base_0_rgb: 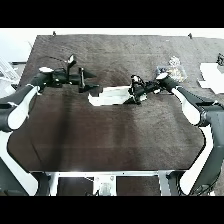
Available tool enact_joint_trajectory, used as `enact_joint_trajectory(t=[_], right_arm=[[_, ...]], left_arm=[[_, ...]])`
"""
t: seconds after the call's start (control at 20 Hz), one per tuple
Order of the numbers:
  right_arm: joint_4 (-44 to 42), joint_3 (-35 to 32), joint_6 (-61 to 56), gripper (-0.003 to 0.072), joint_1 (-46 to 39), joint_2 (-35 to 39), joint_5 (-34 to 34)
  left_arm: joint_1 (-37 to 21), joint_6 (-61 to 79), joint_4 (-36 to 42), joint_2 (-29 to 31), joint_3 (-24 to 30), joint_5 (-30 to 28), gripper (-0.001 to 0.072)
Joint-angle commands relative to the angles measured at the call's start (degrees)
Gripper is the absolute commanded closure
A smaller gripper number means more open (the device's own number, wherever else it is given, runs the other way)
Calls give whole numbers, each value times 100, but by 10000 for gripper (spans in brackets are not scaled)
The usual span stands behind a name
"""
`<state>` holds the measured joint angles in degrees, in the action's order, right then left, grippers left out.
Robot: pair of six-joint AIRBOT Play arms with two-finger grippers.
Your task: Fold the box and place the chain.
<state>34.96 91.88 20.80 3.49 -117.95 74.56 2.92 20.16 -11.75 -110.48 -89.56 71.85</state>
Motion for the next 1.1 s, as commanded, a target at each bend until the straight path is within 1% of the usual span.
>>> enact_joint_trajectory(t=[0.0, 0.05, 0.1, 0.15, 0.2, 0.25, 0.3, 0.45, 0.65, 0.75, 0.85, 0.95, 1.05], right_arm=[[0, -2, 0, 102, 2, -2, 2], [0, -2, 2, 102, 2, -2, 2], [0, -2, 0, 103, 2, -2, 2], [0, -2, 2, 102, 2, -2, 2], [0, -2, 2, 102, 2, -2, 2], [0, -2, 2, 102, 2, -2, 2], [0, -2, 2, 102, 2, -2, 4], [0, -2, 2, 102, 2, -2, 2], [0, -2, 2, 102, 2, -2, 2], [0, -2, 2, 102, 2, -2, 2], [0, -2, 0, 103, 2, -2, 4], [0, -2, 2, 102, 2, -2, 2], [0, -2, 2, 102, 2, -2, 2]], left_arm=[[-273, -214, -608, 295, -4, 927, 334], [-275, -214, -756, 341, -4, 1298, 594], [-251, -199, -922, 391, -2, 1633, 691], [-208, -216, -955, 398, -4, 1873, 693], [-144, -216, -979, 398, 11, 1982, 694], [-39, -229, -1049, 402, 26, 1939, 695], [94, -367, -1187, 402, 28, 1766, 696], [570, -706, -1419, 402, 33, 979, 696], [1005, -721, -1416, 402, 361, -463, 695], [1104, -643, -1296, 382, 509, -1193, 694], [1172, -533, -1023, 358, 522, -1823, 694], [1172, -459, -643, 352, 522, -2260, 694], [1172, -315, -555, 352, 520, -2610, 694]])
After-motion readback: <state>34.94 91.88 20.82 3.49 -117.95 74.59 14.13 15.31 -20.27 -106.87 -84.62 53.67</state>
